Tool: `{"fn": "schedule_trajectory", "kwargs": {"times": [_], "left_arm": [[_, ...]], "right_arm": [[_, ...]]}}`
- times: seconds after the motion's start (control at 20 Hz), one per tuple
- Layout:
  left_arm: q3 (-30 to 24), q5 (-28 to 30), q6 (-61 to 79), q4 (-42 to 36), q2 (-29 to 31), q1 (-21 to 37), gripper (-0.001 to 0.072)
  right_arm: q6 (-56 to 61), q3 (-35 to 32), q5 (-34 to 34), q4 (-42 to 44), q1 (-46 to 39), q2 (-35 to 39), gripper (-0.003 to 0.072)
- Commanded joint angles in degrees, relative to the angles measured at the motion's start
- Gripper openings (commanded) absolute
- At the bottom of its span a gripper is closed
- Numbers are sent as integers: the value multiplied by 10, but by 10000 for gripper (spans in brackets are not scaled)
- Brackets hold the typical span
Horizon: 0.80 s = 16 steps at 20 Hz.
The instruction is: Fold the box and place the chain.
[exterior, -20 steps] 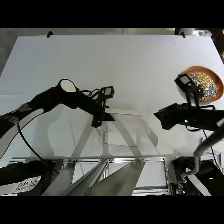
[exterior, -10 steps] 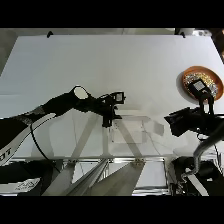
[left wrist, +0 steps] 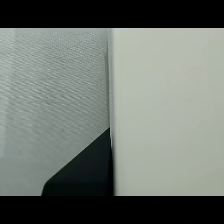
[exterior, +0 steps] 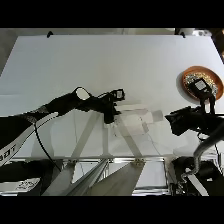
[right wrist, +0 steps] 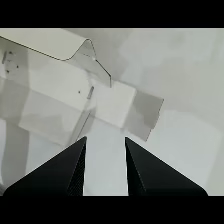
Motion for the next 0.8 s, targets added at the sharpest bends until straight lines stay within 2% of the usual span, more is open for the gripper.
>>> {"fn": "schedule_trajectory", "kwargs": {"times": [0.0, 0.1, 0.3, 0.5, 0.75], "left_arm": [[0, 12, 1, 2, -1, 1, 5], [0, -3, 31, 2, -8, 1, 5], [0, -69, 99, -30, -33, 1, 5], [0, -77, 140, -58, -35, 4, 5], [0, -112, 137, -61, -35, 47, 5]], "right_arm": [[0, 0, -15, 0, 0, 1, 276], [0, 0, -16, 0, 0, 1, 276], [0, 0, -16, 0, 0, 1, 276], [0, 0, -16, 0, 0, 1, 275], [0, 0, -16, 0, 0, 1, 275]]}}
